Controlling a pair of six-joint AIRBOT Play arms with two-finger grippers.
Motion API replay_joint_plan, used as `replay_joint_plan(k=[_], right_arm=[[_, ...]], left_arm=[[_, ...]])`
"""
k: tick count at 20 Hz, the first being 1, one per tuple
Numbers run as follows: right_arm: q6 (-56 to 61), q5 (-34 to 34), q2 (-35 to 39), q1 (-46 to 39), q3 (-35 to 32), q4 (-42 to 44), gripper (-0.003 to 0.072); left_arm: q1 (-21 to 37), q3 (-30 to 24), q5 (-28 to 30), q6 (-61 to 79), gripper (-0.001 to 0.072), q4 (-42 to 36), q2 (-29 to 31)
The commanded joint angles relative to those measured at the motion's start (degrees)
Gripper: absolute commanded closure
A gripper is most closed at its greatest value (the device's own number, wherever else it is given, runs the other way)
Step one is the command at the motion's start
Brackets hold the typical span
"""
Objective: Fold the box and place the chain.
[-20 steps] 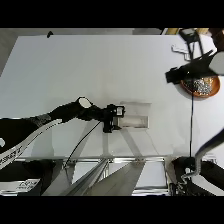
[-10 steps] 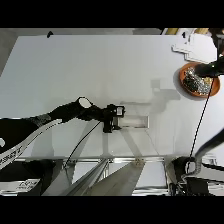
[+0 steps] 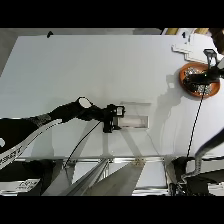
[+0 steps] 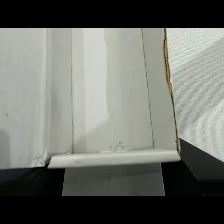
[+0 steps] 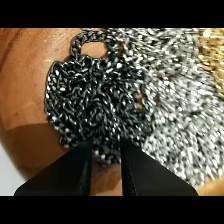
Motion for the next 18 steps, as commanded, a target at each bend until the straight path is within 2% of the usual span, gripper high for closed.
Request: replay_joint_plan(k=[1,4,5,7,8,12,14,18], right_arm=[[-0.55,-2.69,-1.99,-0.09,0.02,0.63,0.0514],[-0.79,-3.82,-2.14,-0.09,0.02,1.07,0.0516],[-1.38,-3.89,-2.14,-0.09,0.02,1.18,0.0541],[-1.95,-3.85,-2.14,-0.09,0.00,1.29,0.0652],[-1.95,-3.21,-2.03,-0.09,0.02,1.29,0.0666],[-1.97,3.91,3.82,-0.09,0.02,1.57,0.0665],[-1.97,8.31,10.23,-0.09,0.00,6.64,0.0665],[-6.47,21.64,24.00,-0.09,0.00,27.17,0.0665]], left_arm=[[0.00,0.02,0.00,0.02,0.0459,0.02,-0.02],[0.00,0.00,0.00,0.02,0.0459,0.02,-0.02],[0.00,0.00,0.00,0.02,0.0459,0.02,-0.02],[0.00,0.00,0.00,0.02,0.0459,0.02,-0.02],[0.00,0.02,0.00,0.02,0.0459,0.02,-0.02],[0.00,0.02,0.00,0.02,0.0459,0.02,-0.02],[0.00,0.02,0.00,0.02,0.0459,0.02,-0.02],[0.00,0.00,0.00,0.02,0.0459,0.02,-0.02]])
